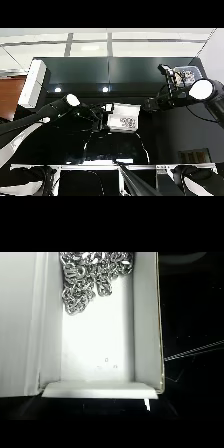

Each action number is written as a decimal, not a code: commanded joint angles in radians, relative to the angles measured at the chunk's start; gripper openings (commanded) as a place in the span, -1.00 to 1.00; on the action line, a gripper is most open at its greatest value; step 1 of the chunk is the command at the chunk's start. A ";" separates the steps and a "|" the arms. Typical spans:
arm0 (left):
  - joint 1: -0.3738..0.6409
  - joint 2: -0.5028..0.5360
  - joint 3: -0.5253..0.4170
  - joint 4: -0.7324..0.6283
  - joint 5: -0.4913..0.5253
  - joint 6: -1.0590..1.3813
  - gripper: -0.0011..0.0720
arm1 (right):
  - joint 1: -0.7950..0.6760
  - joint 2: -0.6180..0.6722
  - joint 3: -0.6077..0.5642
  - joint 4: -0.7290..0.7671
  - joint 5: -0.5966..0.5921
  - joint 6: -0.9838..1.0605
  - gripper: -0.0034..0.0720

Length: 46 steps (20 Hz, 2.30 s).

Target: Fold the box and place the chain.

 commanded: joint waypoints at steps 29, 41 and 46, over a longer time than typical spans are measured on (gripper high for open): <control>-0.003 0.010 0.000 -0.003 0.031 -0.071 0.31 | 0.090 -0.115 -0.032 0.205 -0.055 -1.164 0.85; -0.003 0.010 0.000 -0.003 0.031 -0.070 0.31 | 0.087 -0.121 -0.116 0.227 -0.156 -1.324 0.85; -0.003 0.010 0.000 -0.003 0.031 -0.070 0.31 | 0.088 -0.121 -0.117 0.232 -0.174 -1.335 0.85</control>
